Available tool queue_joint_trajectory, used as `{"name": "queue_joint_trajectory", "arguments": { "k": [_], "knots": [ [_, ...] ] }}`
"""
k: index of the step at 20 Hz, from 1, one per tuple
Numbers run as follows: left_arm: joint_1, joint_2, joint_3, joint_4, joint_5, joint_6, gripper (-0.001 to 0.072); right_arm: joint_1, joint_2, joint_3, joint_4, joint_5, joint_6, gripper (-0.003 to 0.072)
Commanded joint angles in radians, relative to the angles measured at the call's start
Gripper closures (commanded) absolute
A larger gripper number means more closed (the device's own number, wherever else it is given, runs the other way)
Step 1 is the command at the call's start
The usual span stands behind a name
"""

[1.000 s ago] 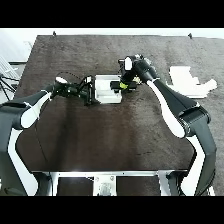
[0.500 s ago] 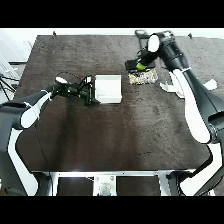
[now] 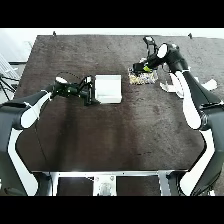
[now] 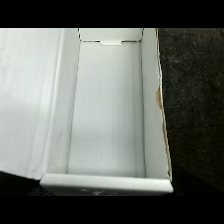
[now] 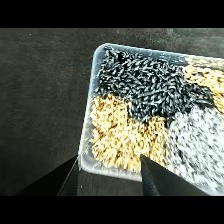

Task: Fold the box and place the chain.

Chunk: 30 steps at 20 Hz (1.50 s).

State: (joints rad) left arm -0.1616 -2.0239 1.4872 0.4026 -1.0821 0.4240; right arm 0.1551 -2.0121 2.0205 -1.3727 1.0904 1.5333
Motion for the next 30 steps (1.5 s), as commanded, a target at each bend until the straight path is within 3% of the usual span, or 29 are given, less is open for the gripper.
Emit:
{"name": "queue_joint_trajectory", "arguments": {
  "k": [1, 4, 9, 11, 12, 15, 21, 30],
  "knots": [
    [0.000, 0.000, 0.001, 0.000, 0.000, 0.000, 0.0242, -0.006, -0.059, 0.000, 0.043, -0.031, -0.057, 0.0259],
    [0.000, 0.000, 0.001, 0.000, 0.000, 0.000, 0.0243, -0.002, -0.077, 0.000, 0.049, -0.032, -0.062, 0.0264],
    [0.000, 0.000, 0.001, 0.000, 0.000, 0.000, 0.0242, -0.003, -0.090, 0.001, 0.037, -0.035, -0.061, 0.0333],
    [0.000, 0.000, 0.001, 0.000, 0.000, 0.000, 0.0243, -0.003, -0.091, 0.001, 0.037, -0.029, -0.061, 0.0423],
    [0.000, 0.000, 0.001, 0.000, 0.000, 0.000, 0.0242, -0.003, -0.092, 0.001, 0.035, -0.023, -0.061, 0.0424],
    [0.000, 0.000, 0.001, 0.000, 0.000, 0.000, 0.0243, 0.000, -0.089, 0.002, 0.009, -0.039, -0.061, 0.0658],
    [0.000, 0.000, 0.001, 0.000, 0.000, 0.000, 0.0242, 0.000, -0.006, 0.003, 0.008, -0.054, -0.052, 0.0673],
    [0.000, 0.000, 0.001, 0.000, 0.000, 0.000, 0.0242, 0.002, 0.278, 0.003, 0.001, -0.055, -0.054, 0.0673]
  ]
}}
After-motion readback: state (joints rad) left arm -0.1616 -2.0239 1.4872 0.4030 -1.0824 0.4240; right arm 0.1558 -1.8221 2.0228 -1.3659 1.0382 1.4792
